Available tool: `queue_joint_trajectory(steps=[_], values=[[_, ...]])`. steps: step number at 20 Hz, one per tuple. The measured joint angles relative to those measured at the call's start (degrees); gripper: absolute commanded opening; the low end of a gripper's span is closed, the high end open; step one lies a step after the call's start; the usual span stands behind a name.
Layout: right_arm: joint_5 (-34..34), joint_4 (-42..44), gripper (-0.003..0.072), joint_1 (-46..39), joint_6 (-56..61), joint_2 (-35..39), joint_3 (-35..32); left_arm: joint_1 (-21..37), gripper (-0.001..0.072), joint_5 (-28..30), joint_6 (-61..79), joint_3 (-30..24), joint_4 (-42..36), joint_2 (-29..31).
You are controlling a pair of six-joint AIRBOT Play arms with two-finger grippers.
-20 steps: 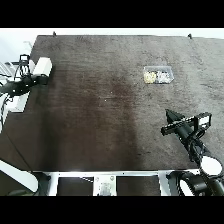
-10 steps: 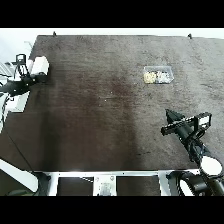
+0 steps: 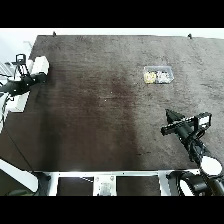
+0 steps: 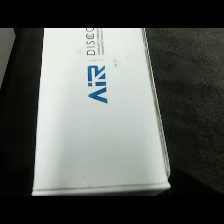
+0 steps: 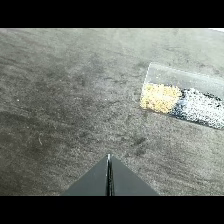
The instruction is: Fold the box and place the chain.
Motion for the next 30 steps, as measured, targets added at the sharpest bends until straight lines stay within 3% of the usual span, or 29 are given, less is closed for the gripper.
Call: queue_joint_trajectory(steps=[11, 13, 18, 19, 20, 23, 25, 30], values=[[0.00, -0.02, 0.0011, 0.00, 0.00, 0.00, 0.00, 0.00, 0.0234, -0.59, -0.02, 0.00, 1.16, 0.72], [0.00, -0.02, 0.0010, 0.00, 0.00, 0.00, 0.00, 0.04, 0.0318, 0.35, -0.02, 0.04, 2.21, 1.33], [0.00, 0.00, 0.0011, 0.00, 0.00, 0.00, 0.00, 0.22, 0.0323, 2.32, -0.04, 0.00, 4.04, 1.81], [0.00, 0.00, 0.0011, 0.00, 0.00, 0.00, 0.00, 0.24, 0.0539, 2.58, -0.04, 0.00, 4.35, 1.86], [0.00, 0.00, 0.0011, 0.00, 0.00, 0.00, 0.00, 0.28, 0.0663, 2.93, -0.04, 0.00, 4.59, 1.92], [0.00, 0.00, 0.0011, 0.00, 0.00, 0.00, 0.00, 0.31, 0.0662, 3.17, -0.07, 0.00, 5.18, 1.92], [0.00, 0.00, 0.0011, 0.00, 0.00, 0.00, 0.00, 0.28, 0.0720, 3.10, -0.09, 0.02, 5.29, 1.70], [0.00, 0.00, 0.0010, 0.00, 0.00, 0.00, 0.00, 0.28, 0.0720, 2.47, -0.13, 0.00, 5.95, 1.79]])
